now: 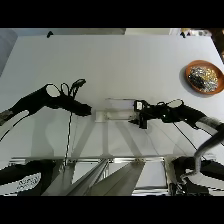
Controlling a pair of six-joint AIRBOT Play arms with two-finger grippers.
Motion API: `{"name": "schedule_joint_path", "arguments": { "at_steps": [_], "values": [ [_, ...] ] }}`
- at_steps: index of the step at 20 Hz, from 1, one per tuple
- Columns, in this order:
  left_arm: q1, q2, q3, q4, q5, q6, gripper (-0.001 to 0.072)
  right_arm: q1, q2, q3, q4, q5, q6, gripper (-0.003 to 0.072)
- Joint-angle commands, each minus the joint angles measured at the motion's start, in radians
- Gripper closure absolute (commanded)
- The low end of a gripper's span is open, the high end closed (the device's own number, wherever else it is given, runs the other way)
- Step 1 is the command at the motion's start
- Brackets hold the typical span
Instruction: Fold the box and place the chain.
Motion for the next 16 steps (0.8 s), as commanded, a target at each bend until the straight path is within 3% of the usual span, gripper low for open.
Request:
{"name": "schedule_joint_path", "arguments": {
  "at_steps": [1, 16],
  "values": [
    [0.002, 0.011, 0.0, 0.043, -0.007, -0.044, 0.0708, 0.0, 0.001, 0.0, 0.0, 0.0, 0.0, 0.037],
    [-0.067, -0.032, 0.0, -0.045, 0.011, -0.032, 0.0707, 0.0, 0.001, 0.0, 0.0, 0.0, 0.0, 0.037]
  ]
}}
